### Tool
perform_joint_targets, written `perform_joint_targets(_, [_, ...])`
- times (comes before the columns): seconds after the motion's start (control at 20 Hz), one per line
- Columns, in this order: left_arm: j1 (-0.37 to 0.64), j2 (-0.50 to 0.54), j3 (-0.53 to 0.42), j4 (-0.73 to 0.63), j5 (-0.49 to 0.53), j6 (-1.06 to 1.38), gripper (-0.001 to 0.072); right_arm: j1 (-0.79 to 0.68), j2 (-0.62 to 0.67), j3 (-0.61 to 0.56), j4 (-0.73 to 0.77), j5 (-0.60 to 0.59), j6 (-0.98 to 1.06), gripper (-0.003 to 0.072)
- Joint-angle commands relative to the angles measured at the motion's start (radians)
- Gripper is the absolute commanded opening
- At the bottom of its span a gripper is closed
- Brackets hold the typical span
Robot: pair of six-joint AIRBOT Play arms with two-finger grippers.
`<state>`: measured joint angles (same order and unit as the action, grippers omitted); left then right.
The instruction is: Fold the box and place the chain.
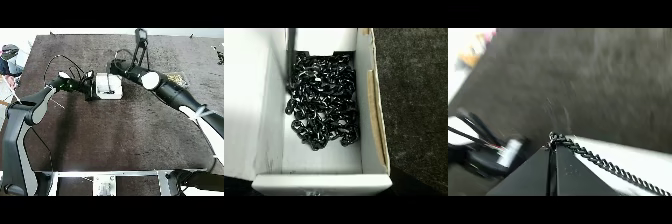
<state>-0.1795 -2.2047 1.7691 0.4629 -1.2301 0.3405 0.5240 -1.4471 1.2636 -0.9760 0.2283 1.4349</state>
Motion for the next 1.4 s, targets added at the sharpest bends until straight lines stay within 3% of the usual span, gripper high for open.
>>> perform_joint_targets(0.0, [0.000, 0.000, 0.000, 0.000, 0.000, 0.000, 0.0409, 0.003, -0.085, 0.001, 0.005, 0.047, 0.002, 0.0013])
perform_joint_targets(0.1, [0.000, 0.000, 0.000, 0.000, 0.000, 0.000, 0.0409, -0.001, -0.094, -0.002, 0.004, 0.075, 0.001, 0.0015])
perform_joint_targets(0.15, [0.000, 0.000, 0.000, 0.000, 0.000, 0.000, 0.0409, -0.010, -0.093, -0.002, 0.002, 0.094, 0.001, 0.0155])
perform_joint_targets(0.2, [0.000, 0.000, 0.000, 0.000, 0.000, 0.000, 0.0409, -0.023, -0.093, -0.002, -0.013, 0.111, 0.001, 0.0351])
perform_joint_targets(0.4, [0.000, 0.000, 0.000, 0.001, 0.000, 0.000, 0.0409, -0.137, -0.084, -0.010, -0.061, 0.254, 0.001, 0.0336])
perform_joint_targets(0.75, [0.000, 0.000, 0.000, 0.000, 0.000, 0.000, 0.0409, -0.464, 0.018, -0.220, -0.075, 0.262, 0.048, 0.0336])
perform_joint_targets(0.95, [0.000, 0.000, 0.000, 0.000, 0.000, 0.000, 0.0409, -0.579, -0.036, -0.264, -0.069, 0.204, 0.115, 0.0336])
perform_joint_targets(1.35, [0.000, 0.000, 0.000, 0.000, 0.000, 0.000, 0.0409, -0.583, -0.174, -0.253, 0.071, 0.005, 0.115, 0.0335])
